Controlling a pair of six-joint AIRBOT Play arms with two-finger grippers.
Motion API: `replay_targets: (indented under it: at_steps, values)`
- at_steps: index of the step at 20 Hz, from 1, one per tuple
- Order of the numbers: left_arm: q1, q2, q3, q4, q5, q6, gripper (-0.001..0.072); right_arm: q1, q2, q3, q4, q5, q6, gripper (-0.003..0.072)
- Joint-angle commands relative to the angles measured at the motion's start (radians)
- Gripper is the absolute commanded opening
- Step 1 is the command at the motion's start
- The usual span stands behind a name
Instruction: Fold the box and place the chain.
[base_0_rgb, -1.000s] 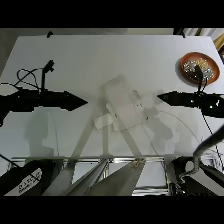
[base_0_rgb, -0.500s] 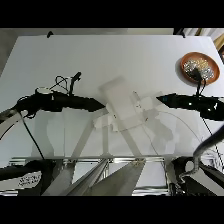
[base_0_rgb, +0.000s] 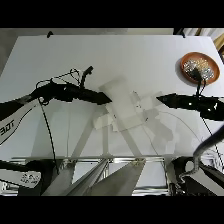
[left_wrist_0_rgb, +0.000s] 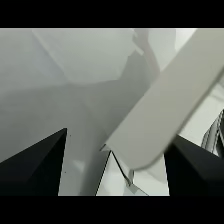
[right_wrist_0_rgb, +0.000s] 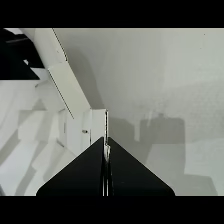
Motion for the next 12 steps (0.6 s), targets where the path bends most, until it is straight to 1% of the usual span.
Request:
replay_targets:
  at_steps: [1,4,5,6,8,10,12]
  values:
    - [-0.023,-0.053,0.024,-0.004,-0.021,0.009,0.0631,0.001,0.001,0.000,0.000,0.001,0.000,0.0015]
    - [-0.058,-0.058,0.024,-0.103,-0.025,0.093,0.0620,0.001,0.001,0.000,0.000,0.001,0.000,0.0015]
    - [-0.073,-0.058,0.024,-0.109,-0.024,0.109,0.0607,0.001,0.001,0.000,0.000,0.001,0.000,0.0015]
    - [-0.086,-0.058,0.024,-0.101,-0.021,0.113,0.0567,0.001,0.001,0.000,0.000,0.001,0.000,0.0015]
    - [-0.101,-0.058,0.024,-0.088,-0.022,0.119,0.0544,0.001,0.001,0.000,0.000,0.001,0.000,0.0015]
    - [-0.101,-0.058,0.024,-0.089,-0.021,0.134,0.0368,0.001,0.001,0.000,-0.001,0.001,0.000,0.0015]
    - [-0.097,-0.055,0.024,-0.087,-0.022,0.135,0.0266,0.001,0.001,0.000,-0.001,0.001,0.000,0.0015]
